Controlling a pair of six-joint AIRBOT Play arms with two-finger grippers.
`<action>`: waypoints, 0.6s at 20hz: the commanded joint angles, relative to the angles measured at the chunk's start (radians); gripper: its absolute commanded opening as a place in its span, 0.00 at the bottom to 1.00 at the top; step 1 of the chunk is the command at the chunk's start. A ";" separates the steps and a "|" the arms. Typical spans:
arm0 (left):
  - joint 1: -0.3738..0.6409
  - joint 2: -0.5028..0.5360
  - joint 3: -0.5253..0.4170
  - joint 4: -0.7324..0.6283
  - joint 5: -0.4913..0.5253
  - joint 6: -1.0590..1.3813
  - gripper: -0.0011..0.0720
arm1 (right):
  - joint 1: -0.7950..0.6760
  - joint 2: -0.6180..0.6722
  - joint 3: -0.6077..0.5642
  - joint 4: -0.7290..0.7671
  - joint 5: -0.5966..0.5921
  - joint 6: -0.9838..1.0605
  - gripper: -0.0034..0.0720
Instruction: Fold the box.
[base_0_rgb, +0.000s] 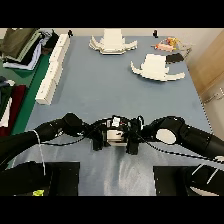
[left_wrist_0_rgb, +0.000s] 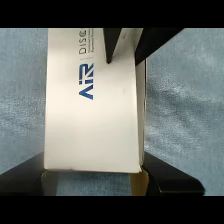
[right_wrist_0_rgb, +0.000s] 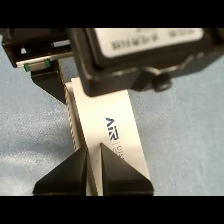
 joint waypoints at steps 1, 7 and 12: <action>-0.001 0.000 0.000 -0.001 0.000 -0.002 0.67 | 0.000 -0.002 -0.020 0.011 0.023 0.000 0.15; -0.001 0.000 0.000 -0.002 0.000 -0.002 0.67 | 0.000 0.052 -0.018 -0.063 0.022 0.000 0.19; -0.001 0.000 0.000 -0.002 0.000 -0.002 0.67 | 0.000 0.080 -0.018 -0.081 0.019 0.001 0.44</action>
